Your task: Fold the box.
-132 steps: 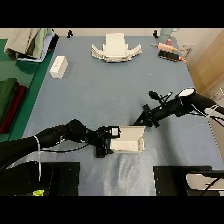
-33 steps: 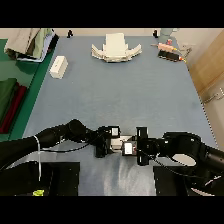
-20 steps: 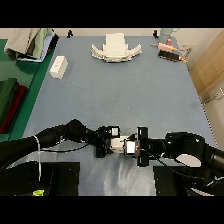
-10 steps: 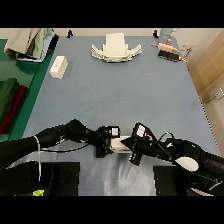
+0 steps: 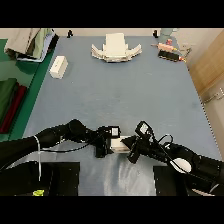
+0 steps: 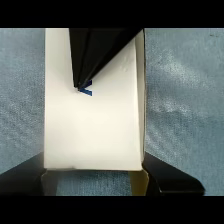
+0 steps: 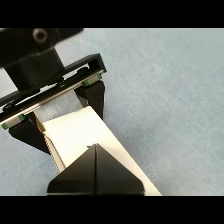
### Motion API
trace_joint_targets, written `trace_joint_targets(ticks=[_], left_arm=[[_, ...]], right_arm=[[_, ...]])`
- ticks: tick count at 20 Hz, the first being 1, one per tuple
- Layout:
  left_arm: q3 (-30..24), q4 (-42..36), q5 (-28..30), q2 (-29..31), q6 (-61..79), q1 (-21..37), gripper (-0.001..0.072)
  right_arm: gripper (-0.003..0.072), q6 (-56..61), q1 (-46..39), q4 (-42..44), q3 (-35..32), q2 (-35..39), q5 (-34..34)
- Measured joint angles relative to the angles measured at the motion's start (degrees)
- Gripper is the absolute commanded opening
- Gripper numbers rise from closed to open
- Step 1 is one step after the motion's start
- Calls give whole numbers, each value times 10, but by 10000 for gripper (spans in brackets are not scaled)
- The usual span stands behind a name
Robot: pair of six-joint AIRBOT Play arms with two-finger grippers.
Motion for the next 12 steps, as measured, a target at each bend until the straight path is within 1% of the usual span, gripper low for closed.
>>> trace_joint_targets(ticks=[5,12], left_arm=[[0,1,0,0,1,0,468],[0,0,0,0,0,0,468]], right_arm=[[4,10,25,12,-10,-34,-22],[4,14,32,21,-18,-46,-44]])
